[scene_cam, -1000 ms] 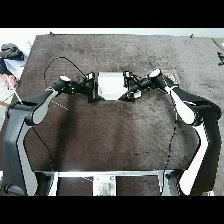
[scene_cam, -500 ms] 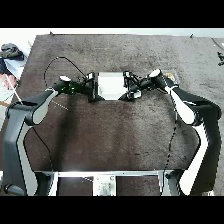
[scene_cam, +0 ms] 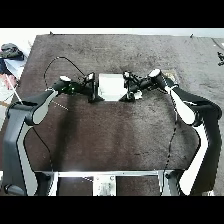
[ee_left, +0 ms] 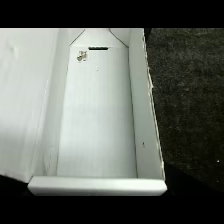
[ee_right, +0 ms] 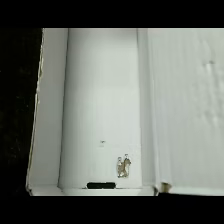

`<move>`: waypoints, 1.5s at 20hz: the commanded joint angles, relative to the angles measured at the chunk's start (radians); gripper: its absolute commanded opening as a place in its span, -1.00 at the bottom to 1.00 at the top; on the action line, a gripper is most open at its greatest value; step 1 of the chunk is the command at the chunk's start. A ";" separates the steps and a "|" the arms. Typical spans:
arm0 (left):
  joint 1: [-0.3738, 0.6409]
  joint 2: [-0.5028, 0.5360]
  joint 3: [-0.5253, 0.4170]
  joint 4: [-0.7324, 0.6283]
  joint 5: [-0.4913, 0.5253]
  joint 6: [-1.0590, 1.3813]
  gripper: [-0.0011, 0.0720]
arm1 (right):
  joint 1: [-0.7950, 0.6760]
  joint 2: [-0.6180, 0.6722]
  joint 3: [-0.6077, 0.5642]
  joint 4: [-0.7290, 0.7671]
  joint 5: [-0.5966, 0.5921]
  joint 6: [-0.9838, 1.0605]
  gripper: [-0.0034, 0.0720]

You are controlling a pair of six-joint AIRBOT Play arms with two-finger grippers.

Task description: Fold the box and place the chain.

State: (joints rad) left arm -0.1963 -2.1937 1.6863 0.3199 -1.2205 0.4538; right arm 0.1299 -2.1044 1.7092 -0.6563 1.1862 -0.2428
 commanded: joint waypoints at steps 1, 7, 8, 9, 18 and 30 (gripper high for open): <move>0.000 0.000 0.000 -0.003 0.008 0.000 0.47 | -0.003 0.021 0.000 -0.018 0.014 0.009 0.99; 0.000 0.000 0.000 -0.003 0.008 0.000 0.48 | -0.010 0.033 0.001 -0.043 0.027 0.009 0.99; 0.000 0.000 0.000 -0.003 0.008 0.000 0.48 | -0.013 0.035 0.000 -0.056 0.031 0.009 0.99; 0.000 0.000 0.000 -0.003 0.008 0.000 0.48 | -0.016 0.038 0.001 -0.076 0.035 0.009 0.99; 0.000 0.000 0.000 -0.003 0.008 0.000 0.47 | -0.109 0.095 0.001 -0.111 0.043 0.043 0.99; 0.000 0.000 0.000 -0.005 0.008 0.000 0.47 | -0.050 0.186 -0.001 0.196 0.055 0.240 -0.86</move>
